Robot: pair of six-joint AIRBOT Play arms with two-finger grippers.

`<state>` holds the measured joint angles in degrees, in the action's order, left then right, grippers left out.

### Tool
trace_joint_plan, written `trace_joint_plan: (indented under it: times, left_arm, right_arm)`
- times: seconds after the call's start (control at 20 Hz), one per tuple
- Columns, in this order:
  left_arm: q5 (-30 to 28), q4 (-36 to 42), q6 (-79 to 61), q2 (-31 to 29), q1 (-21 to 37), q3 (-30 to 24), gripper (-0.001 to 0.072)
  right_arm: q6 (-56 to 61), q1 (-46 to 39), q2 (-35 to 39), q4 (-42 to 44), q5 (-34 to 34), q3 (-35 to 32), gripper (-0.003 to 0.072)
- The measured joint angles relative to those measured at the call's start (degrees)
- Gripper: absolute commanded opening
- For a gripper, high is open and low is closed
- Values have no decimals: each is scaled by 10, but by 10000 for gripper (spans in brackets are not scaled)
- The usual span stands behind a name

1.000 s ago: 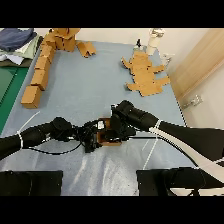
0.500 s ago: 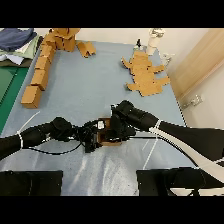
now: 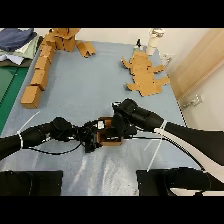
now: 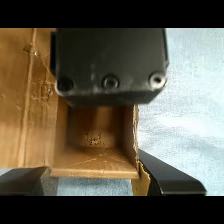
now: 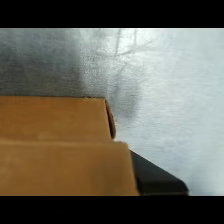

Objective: Fold the box.

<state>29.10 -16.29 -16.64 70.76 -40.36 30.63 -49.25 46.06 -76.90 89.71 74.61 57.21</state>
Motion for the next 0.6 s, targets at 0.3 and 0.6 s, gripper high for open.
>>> trace_joint_plan:
  times: [0.3,0.6]
  left_arm:
    - [0,0,0,0,0,0,609]
    - [0,0,0,0,0,0,609]
  right_arm:
    - [11,-1,54,-16,30,0,256]
    - [13,-29,137,-78,73,-4,1]
